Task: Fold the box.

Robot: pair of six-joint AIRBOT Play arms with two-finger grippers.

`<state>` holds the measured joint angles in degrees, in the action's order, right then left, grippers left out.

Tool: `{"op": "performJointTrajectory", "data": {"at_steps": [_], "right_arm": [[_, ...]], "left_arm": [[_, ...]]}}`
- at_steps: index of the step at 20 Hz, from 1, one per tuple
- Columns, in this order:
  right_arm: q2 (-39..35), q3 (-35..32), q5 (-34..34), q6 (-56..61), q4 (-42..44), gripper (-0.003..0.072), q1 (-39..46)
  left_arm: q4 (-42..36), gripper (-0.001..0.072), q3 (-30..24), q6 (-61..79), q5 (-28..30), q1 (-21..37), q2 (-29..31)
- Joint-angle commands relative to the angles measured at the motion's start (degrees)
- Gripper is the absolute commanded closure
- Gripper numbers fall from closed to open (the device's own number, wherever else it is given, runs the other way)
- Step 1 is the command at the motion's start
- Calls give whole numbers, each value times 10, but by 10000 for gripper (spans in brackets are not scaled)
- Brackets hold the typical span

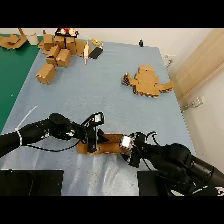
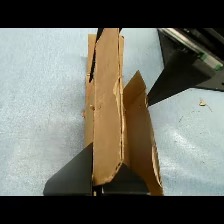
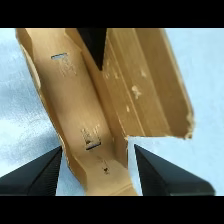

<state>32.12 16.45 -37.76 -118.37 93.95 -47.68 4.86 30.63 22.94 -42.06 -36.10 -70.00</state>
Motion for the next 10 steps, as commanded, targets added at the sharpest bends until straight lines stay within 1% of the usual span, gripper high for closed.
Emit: {"op": "performJointTrajectory", "data": {"at_steps": [1, 2, 4, 7, 10], "right_arm": [[37, 3, 3, -259, 215, -31, 106], [60, 9, -8, -314, 252, -31, 127], [106, 31, -32, -385, 279, -31, 149], [164, 62, -64, -429, 280, -31, 165], [191, 66, -77, -472, 306, -31, 180]], "left_arm": [[0, 699, 0, 0, 0, 0, 0], [0, 699, 0, 0, 0, 0, 0], [0, 699, 0, 0, 0, 0, 0], [0, 699, 0, 0, 0, 0, 0], [0, 699, 0, 0, 0, 0, 0]]}}
